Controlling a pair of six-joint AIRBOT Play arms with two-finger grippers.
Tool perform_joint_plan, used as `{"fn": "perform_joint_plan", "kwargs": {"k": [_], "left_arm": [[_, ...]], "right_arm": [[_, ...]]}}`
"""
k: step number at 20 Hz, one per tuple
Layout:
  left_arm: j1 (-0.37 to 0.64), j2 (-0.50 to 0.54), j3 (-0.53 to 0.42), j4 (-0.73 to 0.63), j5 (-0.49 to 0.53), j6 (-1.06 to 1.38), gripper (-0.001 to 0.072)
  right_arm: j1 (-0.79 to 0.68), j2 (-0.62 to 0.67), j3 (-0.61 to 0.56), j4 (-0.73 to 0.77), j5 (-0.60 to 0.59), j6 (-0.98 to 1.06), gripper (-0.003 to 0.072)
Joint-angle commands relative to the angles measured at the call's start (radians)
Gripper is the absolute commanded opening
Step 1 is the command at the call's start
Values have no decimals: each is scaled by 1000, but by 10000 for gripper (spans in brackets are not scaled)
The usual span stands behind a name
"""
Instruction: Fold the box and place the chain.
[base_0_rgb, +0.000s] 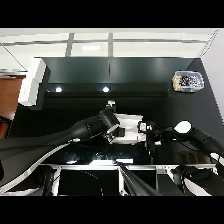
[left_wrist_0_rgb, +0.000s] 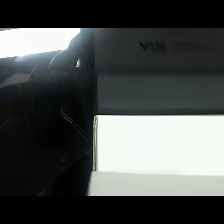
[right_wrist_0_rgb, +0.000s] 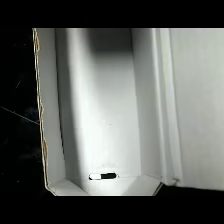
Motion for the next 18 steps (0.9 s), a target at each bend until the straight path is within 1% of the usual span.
{"fn": "perform_joint_plan", "kwargs": {"k": [1,4,5,6,7,8,9,18], "left_arm": [[-1,-11,12,-6,4,3,26],[-1,-11,12,-12,-2,3,27],[0,-11,13,-12,-6,3,64],[0,-11,19,-12,-20,3,209],[0,-11,29,-6,-48,4,332],[0,-11,39,5,-72,4,362],[1,-11,48,17,-87,4,362],[-1,-28,54,14,-78,3,352]], "right_arm": [[0,-1,1,-1,0,-4,437],[0,-1,1,-1,0,-4,437],[0,-1,1,0,0,-4,437],[0,-1,1,-1,0,-4,437],[0,-1,1,0,0,-4,437],[0,-1,1,0,0,-4,437],[0,-1,1,0,0,-4,437],[0,-1,1,0,0,-4,437]]}}
